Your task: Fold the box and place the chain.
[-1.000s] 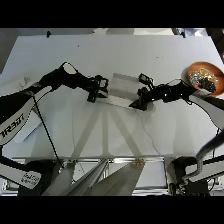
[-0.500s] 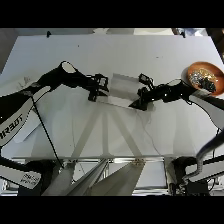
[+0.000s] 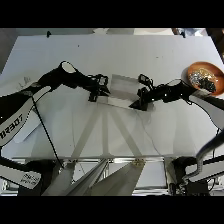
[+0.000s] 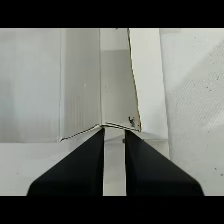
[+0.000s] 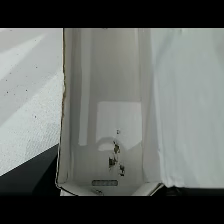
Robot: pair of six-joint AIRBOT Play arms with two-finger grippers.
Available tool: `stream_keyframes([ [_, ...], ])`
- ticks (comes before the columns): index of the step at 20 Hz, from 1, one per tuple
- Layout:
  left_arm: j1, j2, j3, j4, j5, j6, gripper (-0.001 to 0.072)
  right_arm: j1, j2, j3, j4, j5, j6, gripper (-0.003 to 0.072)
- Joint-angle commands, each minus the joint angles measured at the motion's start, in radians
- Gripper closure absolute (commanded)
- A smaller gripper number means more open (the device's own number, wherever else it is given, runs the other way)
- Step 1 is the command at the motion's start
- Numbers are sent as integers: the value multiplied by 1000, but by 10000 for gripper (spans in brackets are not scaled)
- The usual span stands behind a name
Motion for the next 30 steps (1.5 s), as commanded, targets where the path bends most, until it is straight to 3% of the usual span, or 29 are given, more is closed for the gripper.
stream_keyframes([
  [1, -5, -2, -1, -15, -10, 0, 567, 0, 0, 0, 2, -3, 2, 287],
  [3, -5, -5, -1, -55, -4, 0, 534, 0, 0, 0, 2, -3, 2, 287],
  [5, -5, -18, -1, -88, 1, -1, 351, 0, 0, 0, 3, -3, 2, 287],
  [9, -5, -37, -1, -98, 0, -5, 350, 0, 0, 0, 2, -3, 2, 287],
  [11, -5, -36, -1, -99, -2, -5, 405, 0, 0, 0, 2, -3, 2, 287],
  [13, -3, -30, -1, -92, -16, -5, 564, 0, 0, 0, 2, -3, 2, 287],
  [18, 18, 72, -2, 89, -26, -46, 572, 0, 0, 0, 2, -3, 2, 287],
  [20, 55, 138, -3, 98, -42, -150, 574, 0, 0, 0, 2, -3, 2, 287],
  [21, 79, 171, -3, 97, -50, -232, 679, 0, 0, 0, 3, -3, 2, 287],
  [25, 192, 247, -3, 127, -54, -709, 698, 0, 0, 0, 2, -3, 2, 287],
  [30, 231, 211, -8, 525, 41, -1457, 699, 0, 0, 0, 2, -3, 2, 287],
])
